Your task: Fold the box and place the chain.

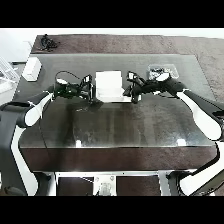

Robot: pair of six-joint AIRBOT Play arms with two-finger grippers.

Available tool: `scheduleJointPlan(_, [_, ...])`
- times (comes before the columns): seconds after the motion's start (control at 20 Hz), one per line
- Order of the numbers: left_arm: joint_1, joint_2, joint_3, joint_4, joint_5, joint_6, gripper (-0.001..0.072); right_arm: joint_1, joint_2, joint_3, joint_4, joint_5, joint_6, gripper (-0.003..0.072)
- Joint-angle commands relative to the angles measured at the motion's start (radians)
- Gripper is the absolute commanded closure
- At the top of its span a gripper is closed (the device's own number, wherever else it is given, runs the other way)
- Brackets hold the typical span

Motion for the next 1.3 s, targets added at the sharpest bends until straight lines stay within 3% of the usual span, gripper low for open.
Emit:
scheduleJointPlan(0.0, [0.0, 0.0, 0.0, 0.002, 0.001, 0.003, 0.042, -0.029, 0.038, 0.012, -0.092, 0.059, 0.13, 0.0682])
scheduleJointPlan(0.35, [0.0, 0.0, 0.0, 0.002, 0.002, 0.003, 0.042, -0.084, 0.156, 0.013, -0.094, 0.119, 0.327, 0.0681])
scheduleJointPlan(0.6, [0.0, 0.0, 0.0, 0.002, 0.002, 0.003, 0.042, -0.166, 0.151, 0.01, -0.193, 0.119, 0.912, 0.0681])
scheduleJointPlan(0.8, [0.0, 0.0, 0.0, 0.002, 0.002, 0.003, 0.0419, -0.241, 0.101, 0.01, -0.237, 0.12, 1.157, 0.0683])
scheduleJointPlan(1.0, [0.0, 0.0, 0.0, 0.002, 0.002, 0.003, 0.042, -0.261, 0.027, 0.01, -0.22, 0.161, 1.224, 0.0683])
scheduleJointPlan(1.25, [0.0, 0.0, 0.0, 0.002, 0.002, 0.003, 0.0419, -0.199, -0.044, 0.011, -0.071, 0.187, 1.181, 0.0683])
